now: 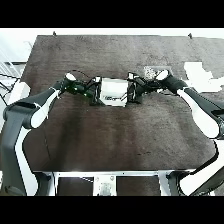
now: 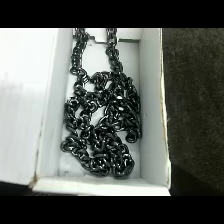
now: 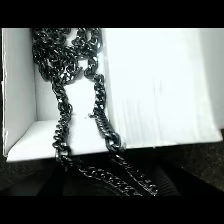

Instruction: Fold the box and place the chain.

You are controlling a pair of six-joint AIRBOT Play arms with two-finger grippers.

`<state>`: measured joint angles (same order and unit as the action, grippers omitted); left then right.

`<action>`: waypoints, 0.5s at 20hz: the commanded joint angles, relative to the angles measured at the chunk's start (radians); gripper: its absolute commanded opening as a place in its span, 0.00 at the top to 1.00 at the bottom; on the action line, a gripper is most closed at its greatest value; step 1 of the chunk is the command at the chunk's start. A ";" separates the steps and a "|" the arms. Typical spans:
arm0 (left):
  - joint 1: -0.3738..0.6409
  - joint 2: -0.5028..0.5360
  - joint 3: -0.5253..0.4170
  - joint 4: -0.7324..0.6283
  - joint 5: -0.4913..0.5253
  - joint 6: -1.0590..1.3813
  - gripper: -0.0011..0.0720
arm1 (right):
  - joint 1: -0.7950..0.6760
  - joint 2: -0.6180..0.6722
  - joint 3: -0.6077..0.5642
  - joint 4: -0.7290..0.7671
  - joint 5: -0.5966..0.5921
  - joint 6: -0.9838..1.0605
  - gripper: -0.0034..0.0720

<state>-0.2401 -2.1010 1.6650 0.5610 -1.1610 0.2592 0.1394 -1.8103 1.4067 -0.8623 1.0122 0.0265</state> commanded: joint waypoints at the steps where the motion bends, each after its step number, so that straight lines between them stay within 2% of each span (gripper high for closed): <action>1: 0.000 0.000 0.000 0.000 0.001 0.000 0.13 | 0.009 -0.004 0.000 0.014 0.064 0.026 0.14; 4: 0.000 0.000 0.000 0.000 0.001 0.000 0.13 | 0.008 -0.004 0.000 0.013 0.066 0.026 0.14; 5: 0.000 0.000 0.000 0.000 0.001 0.000 0.13 | 0.008 -0.004 0.000 0.013 0.062 0.026 0.22; 6: 0.000 0.000 0.000 0.000 0.001 0.000 0.13 | 0.008 -0.003 0.000 0.013 0.054 0.026 0.50; 7: 0.000 0.000 0.000 0.000 0.001 0.000 0.13 | 0.004 -0.003 0.000 0.013 0.052 0.026 0.61; 8: 0.000 0.000 0.000 0.000 0.001 0.000 0.13 | 0.000 -0.003 0.000 0.013 0.051 0.033 0.65; 9: 0.000 0.000 0.000 0.000 0.001 0.000 0.13 | -0.007 -0.003 0.000 0.009 0.043 0.058 0.82; 10: 0.000 0.000 0.000 0.000 0.001 0.000 0.13 | -0.017 -0.001 0.002 0.005 0.046 0.083 0.93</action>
